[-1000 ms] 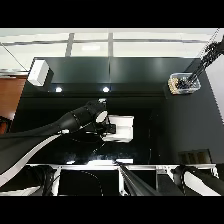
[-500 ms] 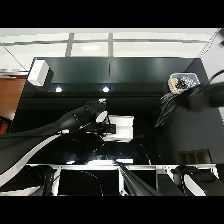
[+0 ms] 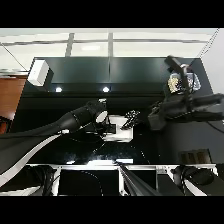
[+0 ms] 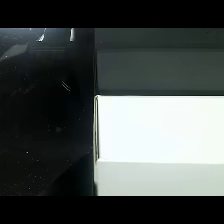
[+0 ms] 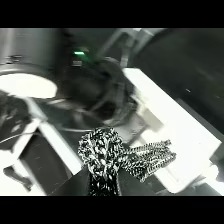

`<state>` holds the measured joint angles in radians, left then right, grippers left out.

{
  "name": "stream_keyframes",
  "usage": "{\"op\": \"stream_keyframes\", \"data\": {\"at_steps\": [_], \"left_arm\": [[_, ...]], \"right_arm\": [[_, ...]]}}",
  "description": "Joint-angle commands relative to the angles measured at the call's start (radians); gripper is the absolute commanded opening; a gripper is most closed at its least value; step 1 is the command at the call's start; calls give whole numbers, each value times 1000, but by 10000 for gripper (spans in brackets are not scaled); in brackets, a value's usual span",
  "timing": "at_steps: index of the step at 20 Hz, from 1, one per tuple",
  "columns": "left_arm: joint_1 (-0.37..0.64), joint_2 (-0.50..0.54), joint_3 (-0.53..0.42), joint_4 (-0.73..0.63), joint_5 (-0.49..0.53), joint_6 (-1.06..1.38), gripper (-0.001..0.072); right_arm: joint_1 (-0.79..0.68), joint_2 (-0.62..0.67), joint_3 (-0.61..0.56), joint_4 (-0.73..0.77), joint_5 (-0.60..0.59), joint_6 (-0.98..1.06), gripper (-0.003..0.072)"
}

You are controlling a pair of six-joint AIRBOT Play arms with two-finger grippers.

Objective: Fold the box and place the chain.

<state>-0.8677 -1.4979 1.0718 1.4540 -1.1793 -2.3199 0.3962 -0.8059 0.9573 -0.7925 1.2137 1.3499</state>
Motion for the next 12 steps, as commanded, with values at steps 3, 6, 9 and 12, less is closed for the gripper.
{"op": "stream_keyframes", "data": {"at_steps": [3,6,9,12], "left_arm": [[1,0,1,0,0,0,26],[1,0,1,0,0,0,26],[1,0,1,0,0,0,26],[1,0,1,0,0,0,26]], "right_arm": [[48,-22,-147,-66,-125,86,7],[71,-62,-189,-60,-170,85,7],[112,-121,-189,-38,-219,85,8],[117,-155,-189,-34,-211,91,11]]}}
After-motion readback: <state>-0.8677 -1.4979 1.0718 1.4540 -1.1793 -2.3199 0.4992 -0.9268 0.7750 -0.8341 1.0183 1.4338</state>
